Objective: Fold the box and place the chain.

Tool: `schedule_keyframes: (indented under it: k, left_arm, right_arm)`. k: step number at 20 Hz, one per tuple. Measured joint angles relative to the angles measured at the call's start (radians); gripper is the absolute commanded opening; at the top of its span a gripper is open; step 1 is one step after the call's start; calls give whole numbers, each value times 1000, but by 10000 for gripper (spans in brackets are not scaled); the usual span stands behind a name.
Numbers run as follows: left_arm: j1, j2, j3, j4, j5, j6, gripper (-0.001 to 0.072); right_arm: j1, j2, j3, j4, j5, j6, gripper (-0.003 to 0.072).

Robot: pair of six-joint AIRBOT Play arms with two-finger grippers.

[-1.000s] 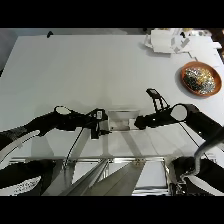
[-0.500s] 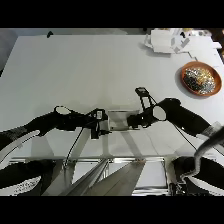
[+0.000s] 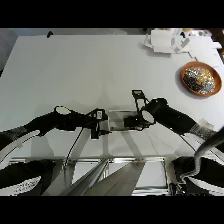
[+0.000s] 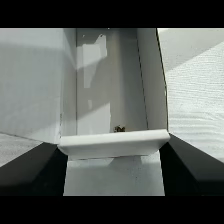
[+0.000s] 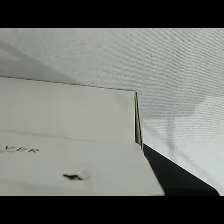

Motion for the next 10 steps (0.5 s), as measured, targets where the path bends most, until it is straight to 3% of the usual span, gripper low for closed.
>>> schedule_keyframes:
  k: [4, 10]
  left_arm:
    - [0, 0, 0, 0, 1, 0, 109]
    - [0, 0, 0, 1, 3, 0, 109]
  right_arm:
    - [9, -11, 16, -35, 14, 60, 245]
    - [19, -19, 25, -66, 30, 100, 48]
